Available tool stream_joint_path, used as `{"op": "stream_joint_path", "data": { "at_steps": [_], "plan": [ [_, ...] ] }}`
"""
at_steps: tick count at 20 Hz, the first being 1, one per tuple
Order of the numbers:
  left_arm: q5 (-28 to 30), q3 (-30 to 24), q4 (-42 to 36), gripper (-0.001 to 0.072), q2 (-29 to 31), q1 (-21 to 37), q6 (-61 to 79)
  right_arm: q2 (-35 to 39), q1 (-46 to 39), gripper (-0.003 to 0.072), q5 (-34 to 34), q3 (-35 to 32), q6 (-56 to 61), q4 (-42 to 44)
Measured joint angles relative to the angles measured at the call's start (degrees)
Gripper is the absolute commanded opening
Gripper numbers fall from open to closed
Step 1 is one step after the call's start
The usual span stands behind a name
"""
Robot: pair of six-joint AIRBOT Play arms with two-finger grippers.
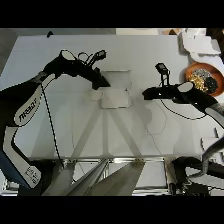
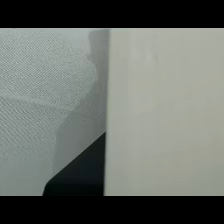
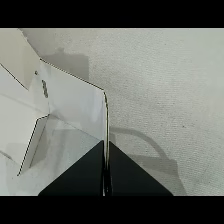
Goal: Fold the box and place the chain.
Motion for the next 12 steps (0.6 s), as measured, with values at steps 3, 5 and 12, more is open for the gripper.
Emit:
{"op": "stream_joint_path", "data": {
  "at_steps": [3, 5, 12],
  "plan": [
    [-0.20, 0.00, 0.13, 0.0005, 0.00, 0.02, -0.87, 0.07, -0.02, 0.0224, 0.66, 0.00, 0.04, -0.04],
    [-0.94, 0.00, 0.17, 0.0005, 0.09, 0.04, -2.16, 0.66, -0.02, 0.0228, 1.22, 0.02, 0.07, 0.00],
    [-2.97, 0.00, 8.37, 0.0001, 7.82, 0.13, -9.55, 9.79, -4.42, 0.0298, 4.70, 0.02, 4.02, -2.40]
  ]
}}
